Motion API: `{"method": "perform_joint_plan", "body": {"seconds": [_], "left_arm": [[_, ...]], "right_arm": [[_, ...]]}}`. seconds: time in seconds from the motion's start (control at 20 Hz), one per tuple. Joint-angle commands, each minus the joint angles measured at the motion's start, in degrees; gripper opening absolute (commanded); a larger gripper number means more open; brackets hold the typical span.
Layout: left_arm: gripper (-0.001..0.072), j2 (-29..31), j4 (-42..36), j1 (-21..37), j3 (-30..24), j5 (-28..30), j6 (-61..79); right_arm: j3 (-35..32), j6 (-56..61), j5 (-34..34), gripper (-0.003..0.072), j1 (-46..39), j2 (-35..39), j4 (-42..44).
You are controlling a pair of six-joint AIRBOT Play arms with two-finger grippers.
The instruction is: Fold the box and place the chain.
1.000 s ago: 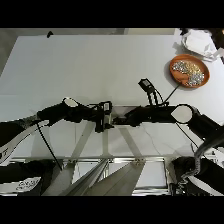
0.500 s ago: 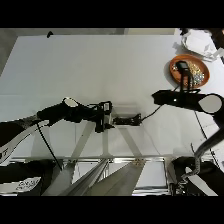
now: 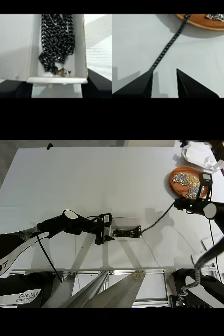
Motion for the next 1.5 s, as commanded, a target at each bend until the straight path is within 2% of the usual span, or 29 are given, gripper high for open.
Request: {"method": "perform_joint_plan", "body": {"seconds": [0.0, 0.2, 0.45, 0.7, 0.8, 0.85, 0.9, 1.1, 1.45], "left_arm": [[0.0325, 0.0, 0.0, 0.0, 0.0, 0.0, 0.0], [0.0325, 0.0, 0.0, 0.0, 0.0, 0.0, 0.0], [0.0325, 0.0, 0.0, 0.0, 0.0, 0.0, 0.0], [0.0325, 0.0, 0.0, 0.0, 0.0, 0.0, 0.0], [0.0325, 0.0, 0.0, 0.0, 0.0, 0.0, 0.0], [0.0325, 0.0, 0.0, 0.0, 0.0, 0.0, 0.0], [0.0325, 0.0, 0.0, 0.0, 0.0, 0.0, 0.0], [0.0325, 0.0, 0.0, 0.0, 0.0, 0.0, 0.0], [0.0325, 0.0, 0.0, 0.0, 0.0, 0.0, 0.0]], "right_arm": [[0.9, 3.4, -6.8, 0.0324, -0.8, -7.7, -3.5], [6.1, 8.9, -7.2, 0.032, -0.8, -14.2, -7.9], [10.6, 10.8, -6.9, 0.0304, -0.8, -20.1, -8.8], [10.9, 14.1, -7.3, 0.0218, -1.9, -23.9, -12.4], [10.9, 14.0, -7.3, 0.0137, -2.1, -24.5, -13.8], [10.9, 13.9, -7.3, 0.0044, -2.1, -24.3, -13.8], [10.9, 13.6, -7.3, 0.002, -2.1, -24.0, -13.8], [10.9, 11.5, -7.0, 0.002, -2.1, -19.9, -13.8], [10.9, -0.3, 1.8, 0.0018, 2.1, -2.6, -13.7]]}}
